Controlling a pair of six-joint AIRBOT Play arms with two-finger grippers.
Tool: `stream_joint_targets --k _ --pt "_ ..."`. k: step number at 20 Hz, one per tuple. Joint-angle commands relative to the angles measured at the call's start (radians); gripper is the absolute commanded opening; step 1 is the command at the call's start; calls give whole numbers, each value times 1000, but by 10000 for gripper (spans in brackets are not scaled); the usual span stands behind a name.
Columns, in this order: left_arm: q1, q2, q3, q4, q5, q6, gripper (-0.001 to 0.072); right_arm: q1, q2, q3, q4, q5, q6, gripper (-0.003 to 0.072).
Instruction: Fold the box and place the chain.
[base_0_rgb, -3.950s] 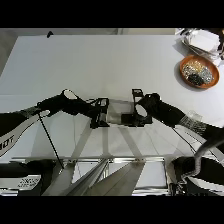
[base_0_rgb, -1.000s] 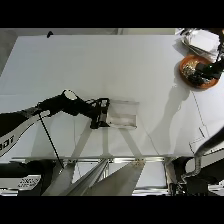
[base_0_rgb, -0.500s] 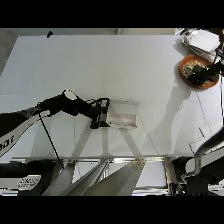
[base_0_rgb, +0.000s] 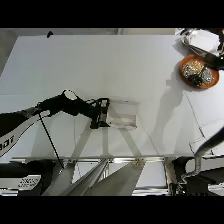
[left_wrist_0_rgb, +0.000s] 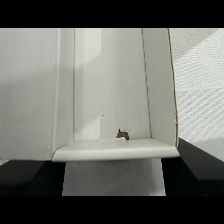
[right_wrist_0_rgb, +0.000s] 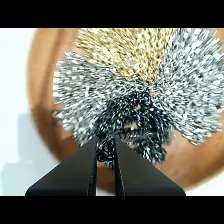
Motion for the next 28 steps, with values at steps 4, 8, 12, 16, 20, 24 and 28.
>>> stream_joint_targets --k 4,8,12,16,20,24,28 --pt "0 0 1 0 0 0 343 2 291 1 58 154 -117 25" --pt "0 0 1 0 0 0 343 2 462 1 149 238 -156 25" --pt "0 0 1 0 0 0 343 2 602 1 213 312 -168 25" --pt "0 0 1 0 0 0 343 28 697 1 301 422 -168 25" --pt "-1 0 1 0 0 0 343 171 761 0 300 479 -167 25" --pt "0 0 1 0 0 0 343 308 784 0 299 661 -167 25" --pt "0 0 1 0 0 0 343 357 785 -3 286 726 -165 25"
